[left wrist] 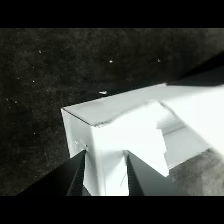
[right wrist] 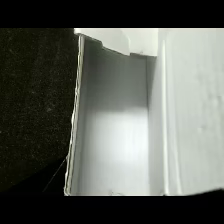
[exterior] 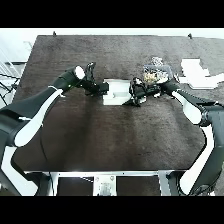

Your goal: Fold the box and place the chain.

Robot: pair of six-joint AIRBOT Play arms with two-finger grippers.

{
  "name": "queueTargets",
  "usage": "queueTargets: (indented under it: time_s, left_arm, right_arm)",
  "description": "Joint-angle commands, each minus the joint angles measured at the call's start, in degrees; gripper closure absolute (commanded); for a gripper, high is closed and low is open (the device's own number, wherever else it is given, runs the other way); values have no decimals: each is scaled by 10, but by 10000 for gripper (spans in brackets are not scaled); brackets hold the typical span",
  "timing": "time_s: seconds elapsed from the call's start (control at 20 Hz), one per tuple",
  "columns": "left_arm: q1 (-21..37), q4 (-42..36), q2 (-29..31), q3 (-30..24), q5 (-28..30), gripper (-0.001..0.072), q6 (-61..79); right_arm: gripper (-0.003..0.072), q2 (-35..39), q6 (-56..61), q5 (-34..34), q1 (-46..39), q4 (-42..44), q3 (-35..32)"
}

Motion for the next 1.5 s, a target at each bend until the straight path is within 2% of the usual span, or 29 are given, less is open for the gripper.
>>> queueTargets:
  time_s: [0.0, 0.2, 0.4, 0.65, 0.8, 1.0, 1.45]
  left_arm:
    - [-9, 32, -21, 26, -20, 413, -34]
    - [-21, 83, -30, 63, -47, 413, -72]
    - [-30, 101, -36, 94, -75, 413, -100]
    - [-37, 139, -39, 115, -92, 414, -156]
    - [-41, 142, -76, 172, -165, 415, -178]
    - [-59, 202, -125, 248, -242, 415, -212]
    - [-69, 240, -148, 257, -249, 435, -228]
  right_arm:
    - [253, 0, 0, 0, 0, 0, 0]
    - [252, 0, 0, 0, 0, 0, 0]
    - [253, 0, 0, 0, 0, 0, 0]
    - [252, 0, 0, 0, 0, 0, 0]
    - [252, 0, 0, 0, 0, 0, 0]
    - [252, 0, 0, 0, 0, 0, 0]
    - [253, 0, 0, 0, 0, 0, 0]
